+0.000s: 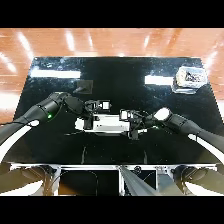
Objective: Fold the box and place the chain.
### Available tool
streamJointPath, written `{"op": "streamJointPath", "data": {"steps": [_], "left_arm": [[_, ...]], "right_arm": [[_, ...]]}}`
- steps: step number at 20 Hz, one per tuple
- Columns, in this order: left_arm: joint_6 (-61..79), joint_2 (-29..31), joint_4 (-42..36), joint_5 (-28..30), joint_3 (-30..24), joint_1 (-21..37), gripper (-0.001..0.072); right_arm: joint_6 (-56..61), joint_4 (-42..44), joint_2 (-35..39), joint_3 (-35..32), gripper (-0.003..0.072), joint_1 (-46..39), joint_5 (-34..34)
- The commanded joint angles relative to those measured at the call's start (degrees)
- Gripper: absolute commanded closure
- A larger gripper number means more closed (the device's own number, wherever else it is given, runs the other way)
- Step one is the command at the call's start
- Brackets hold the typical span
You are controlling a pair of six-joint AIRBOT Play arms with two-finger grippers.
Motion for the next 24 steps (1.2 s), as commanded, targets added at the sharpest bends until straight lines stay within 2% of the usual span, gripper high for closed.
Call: {"op": "streamJointPath", "data": {"steps": [1,2,3,15,16,17,19,20,21,22,24], "left_arm": [[0.0,0.0,0.0,0.0,0.0,0.0,0.0691],[0.0,0.0,0.0,0.0,0.0,0.0,0.0691],[0.0,0.0,0.0,0.0,0.0,0.0,0.0691],[-0.2,0.0,-0.4,-0.1,0.0,0.0,0.0685],[-1.1,0.1,-0.4,-0.3,0.0,-0.1,0.0603],[-2.7,0.1,-0.3,-0.5,0.3,-0.2,0.0427],[-6.9,0.1,-0.3,-0.4,1.3,-0.2,0.0302],[-8.0,0.1,-0.3,0.1,1.8,-0.2,0.0187],[-9.8,0.1,-0.3,0.3,2.3,-0.2,0.0107],[-11.9,0.1,-0.1,0.8,2.8,-0.2,0.0075],[-15.1,0.2,1.8,4.2,4.3,-0.2,0.0075]], "right_arm": [[0.0,-0.3,0.0,0.0,-0.0018,0.2,0.1],[0.0,-0.3,0.0,0.0,0.0090,0.2,0.1],[0.0,-0.3,0.0,0.0,0.0142,0.2,0.1],[0.0,-0.4,0.0,0.0,0.0142,0.5,-0.3],[0.0,-0.4,0.0,0.0,0.0143,0.5,-0.4],[0.0,-0.4,0.0,0.0,0.0142,0.5,-0.4],[0.0,-0.4,0.0,0.0,0.0142,0.5,-0.3],[0.0,-0.4,0.0,0.0,0.0142,0.5,-0.4],[0.0,-0.4,0.0,0.0,0.0143,0.5,-0.3],[0.0,-0.4,0.0,0.0,0.0142,0.5,-0.4],[0.0,-0.4,0.0,0.0,0.0142,0.5,-0.4]]}}
